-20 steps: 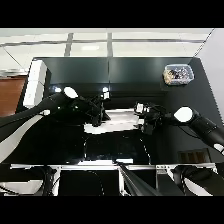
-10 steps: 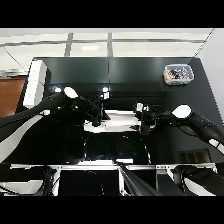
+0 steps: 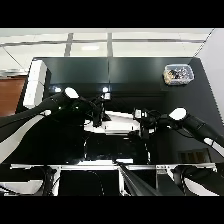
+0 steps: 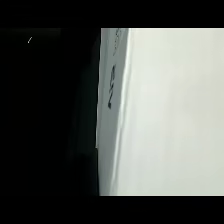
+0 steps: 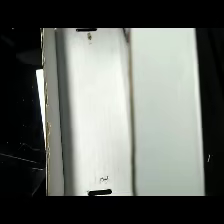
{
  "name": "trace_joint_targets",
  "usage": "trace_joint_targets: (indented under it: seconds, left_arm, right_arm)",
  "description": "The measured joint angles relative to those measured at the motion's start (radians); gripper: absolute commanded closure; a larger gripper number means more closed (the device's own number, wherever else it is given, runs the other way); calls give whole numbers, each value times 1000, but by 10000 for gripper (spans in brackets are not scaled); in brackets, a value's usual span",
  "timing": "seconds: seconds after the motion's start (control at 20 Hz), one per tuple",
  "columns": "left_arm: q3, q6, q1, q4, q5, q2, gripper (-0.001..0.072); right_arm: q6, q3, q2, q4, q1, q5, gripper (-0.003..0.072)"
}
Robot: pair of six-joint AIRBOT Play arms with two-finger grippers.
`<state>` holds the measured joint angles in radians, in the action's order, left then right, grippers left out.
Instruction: Fold the box and place the chain.
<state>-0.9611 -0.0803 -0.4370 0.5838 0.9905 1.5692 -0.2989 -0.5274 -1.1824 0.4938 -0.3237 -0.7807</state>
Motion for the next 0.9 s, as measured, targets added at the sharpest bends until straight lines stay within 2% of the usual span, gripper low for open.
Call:
trace_joint_targets:
  seconds: [0.35, 0.9]
  left_arm:
    - [0, 2, 0, 1, 15, 5, 680]
    - [0, 3, 0, 3, 23, 5, 680]
  right_arm:
    - [-64, 4, -50, 2, 0, 6, 18]
    - [-34, -3, -69, 75, -1, 13, 19]
